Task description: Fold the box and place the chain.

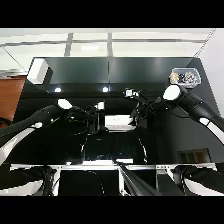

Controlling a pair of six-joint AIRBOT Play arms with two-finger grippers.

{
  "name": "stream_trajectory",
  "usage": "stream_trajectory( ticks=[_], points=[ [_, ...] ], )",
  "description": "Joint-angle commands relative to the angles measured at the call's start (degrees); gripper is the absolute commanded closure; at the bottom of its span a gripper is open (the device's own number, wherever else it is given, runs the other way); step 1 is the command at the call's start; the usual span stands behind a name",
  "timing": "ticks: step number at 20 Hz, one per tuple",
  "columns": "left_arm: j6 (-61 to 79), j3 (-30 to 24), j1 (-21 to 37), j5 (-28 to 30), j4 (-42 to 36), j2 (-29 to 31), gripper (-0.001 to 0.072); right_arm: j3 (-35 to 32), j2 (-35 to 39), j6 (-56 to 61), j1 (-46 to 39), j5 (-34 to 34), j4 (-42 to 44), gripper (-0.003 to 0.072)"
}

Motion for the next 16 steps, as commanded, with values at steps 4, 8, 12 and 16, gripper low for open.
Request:
stream_trajectory(
  ticks=[4,8,12,16],
  points=[
    [0.1,0.1,0.0,-0.2,0.0,0.0,0.0307,0.3,5.4,21.1,-4.2,12.9,-0.6,0.0454],
    [0.1,0.1,0.0,-0.1,0.0,0.0,0.0307,-5.6,5.3,26.3,-7.8,11.6,15.5,0.0671],
    [0.1,0.1,0.0,-0.1,0.0,0.0,0.0307,-9.4,2.9,30.5,-7.5,-0.2,26.1,0.0670],
    [0.1,0.1,0.0,0.0,0.0,0.0,0.0307,-10.3,-0.9,33.9,-6.6,-4.1,22.0,0.0670]
  ],
)
